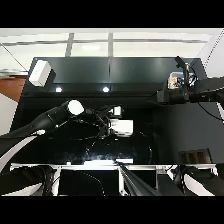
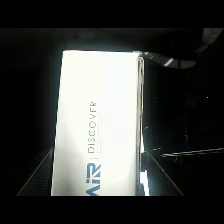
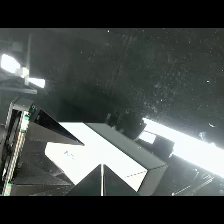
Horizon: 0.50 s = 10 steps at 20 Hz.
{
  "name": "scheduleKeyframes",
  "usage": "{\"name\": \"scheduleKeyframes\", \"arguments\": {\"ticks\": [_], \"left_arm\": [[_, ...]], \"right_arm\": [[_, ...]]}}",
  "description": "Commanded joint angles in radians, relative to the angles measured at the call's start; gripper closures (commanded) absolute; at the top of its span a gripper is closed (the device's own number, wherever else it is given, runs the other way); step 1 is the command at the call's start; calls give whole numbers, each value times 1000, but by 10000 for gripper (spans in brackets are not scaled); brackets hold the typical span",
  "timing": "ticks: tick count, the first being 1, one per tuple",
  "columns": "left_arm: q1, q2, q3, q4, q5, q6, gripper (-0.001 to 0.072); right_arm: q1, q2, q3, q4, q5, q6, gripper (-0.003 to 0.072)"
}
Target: Fold the box and place the chain.
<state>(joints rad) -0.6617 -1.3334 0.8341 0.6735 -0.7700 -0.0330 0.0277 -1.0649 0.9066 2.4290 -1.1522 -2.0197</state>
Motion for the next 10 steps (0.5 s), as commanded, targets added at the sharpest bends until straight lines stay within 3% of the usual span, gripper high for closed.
{"name": "scheduleKeyframes", "arguments": {"ticks": [1,10], "left_arm": [[0,-1,1,-1,-1,-1,2],[0,-31,1,-2,14,0,1]], "right_arm": [[0,0,0,0,0,0,668],[0,0,0,0,0,0,668]]}}
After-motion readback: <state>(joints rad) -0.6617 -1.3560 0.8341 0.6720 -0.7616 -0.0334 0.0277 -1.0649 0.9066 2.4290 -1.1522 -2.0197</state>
